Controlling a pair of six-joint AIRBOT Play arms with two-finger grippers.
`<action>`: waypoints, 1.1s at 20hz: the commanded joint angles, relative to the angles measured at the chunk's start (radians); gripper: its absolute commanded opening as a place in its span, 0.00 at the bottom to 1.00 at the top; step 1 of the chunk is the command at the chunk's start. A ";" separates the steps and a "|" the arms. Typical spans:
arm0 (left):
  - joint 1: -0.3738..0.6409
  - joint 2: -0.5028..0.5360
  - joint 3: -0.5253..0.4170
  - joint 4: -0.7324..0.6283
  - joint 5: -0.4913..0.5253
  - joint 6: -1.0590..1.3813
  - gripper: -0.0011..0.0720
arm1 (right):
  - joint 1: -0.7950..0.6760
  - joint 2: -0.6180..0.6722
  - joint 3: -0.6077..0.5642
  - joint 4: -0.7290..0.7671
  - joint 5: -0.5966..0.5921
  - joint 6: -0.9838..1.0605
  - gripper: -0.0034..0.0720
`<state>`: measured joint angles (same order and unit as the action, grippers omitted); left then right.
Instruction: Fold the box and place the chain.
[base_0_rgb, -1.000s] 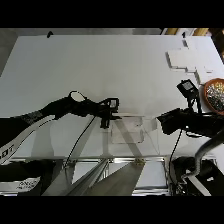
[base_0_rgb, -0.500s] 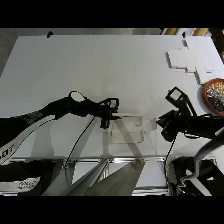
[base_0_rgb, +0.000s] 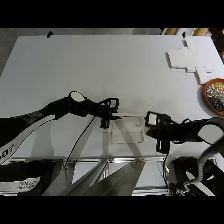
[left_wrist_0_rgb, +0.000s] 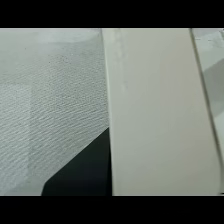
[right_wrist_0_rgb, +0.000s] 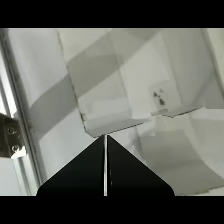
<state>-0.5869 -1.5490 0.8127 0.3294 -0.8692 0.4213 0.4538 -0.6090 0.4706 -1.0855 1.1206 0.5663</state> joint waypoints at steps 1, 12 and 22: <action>0.000 0.000 0.000 0.000 -0.002 0.000 0.03 | 0.051 0.012 -0.059 0.005 -0.052 -0.137 0.18; -0.001 0.000 0.000 0.000 -0.003 0.000 0.03 | 0.295 0.180 -0.364 -0.085 -0.499 -0.286 0.96; -0.001 0.000 0.000 0.000 -0.003 0.000 0.03 | 0.306 0.013 -0.357 -0.119 -0.713 -0.243 0.96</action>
<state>-0.5869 -1.5494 0.8127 0.3290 -0.8726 0.4213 0.7620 -0.5728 0.1047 -1.2346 0.4660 0.3256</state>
